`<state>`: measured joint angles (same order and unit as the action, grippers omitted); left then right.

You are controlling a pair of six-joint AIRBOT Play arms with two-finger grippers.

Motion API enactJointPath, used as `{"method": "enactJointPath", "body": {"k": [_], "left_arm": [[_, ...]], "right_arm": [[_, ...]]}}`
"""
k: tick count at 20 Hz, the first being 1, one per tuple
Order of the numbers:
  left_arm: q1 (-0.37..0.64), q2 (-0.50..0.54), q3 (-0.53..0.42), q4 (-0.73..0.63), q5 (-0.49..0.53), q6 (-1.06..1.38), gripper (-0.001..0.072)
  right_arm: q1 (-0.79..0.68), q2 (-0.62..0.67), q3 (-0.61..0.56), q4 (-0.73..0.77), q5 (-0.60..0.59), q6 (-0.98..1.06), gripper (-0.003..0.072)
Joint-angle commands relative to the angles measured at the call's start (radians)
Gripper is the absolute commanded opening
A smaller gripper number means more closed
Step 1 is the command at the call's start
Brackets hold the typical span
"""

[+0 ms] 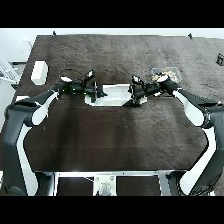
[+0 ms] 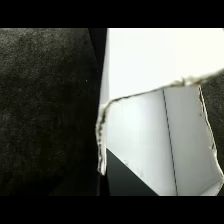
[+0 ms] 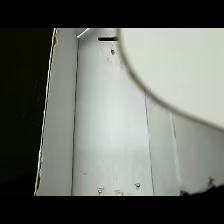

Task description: Fold the box and place the chain.

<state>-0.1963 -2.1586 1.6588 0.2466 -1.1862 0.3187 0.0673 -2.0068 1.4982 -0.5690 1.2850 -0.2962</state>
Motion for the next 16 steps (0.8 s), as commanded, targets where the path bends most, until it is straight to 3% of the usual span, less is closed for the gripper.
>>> {"method": "enactJointPath", "body": {"k": [1,16], "left_arm": [[0.000,0.000,0.000,0.000,0.000,0.000,0.0020],[0.000,0.000,0.000,0.000,0.000,0.000,0.0020]], "right_arm": [[-0.002,0.000,0.001,0.003,0.026,0.000,0.0664],[-0.012,-0.001,0.001,0.003,0.035,0.000,0.0663]]}}
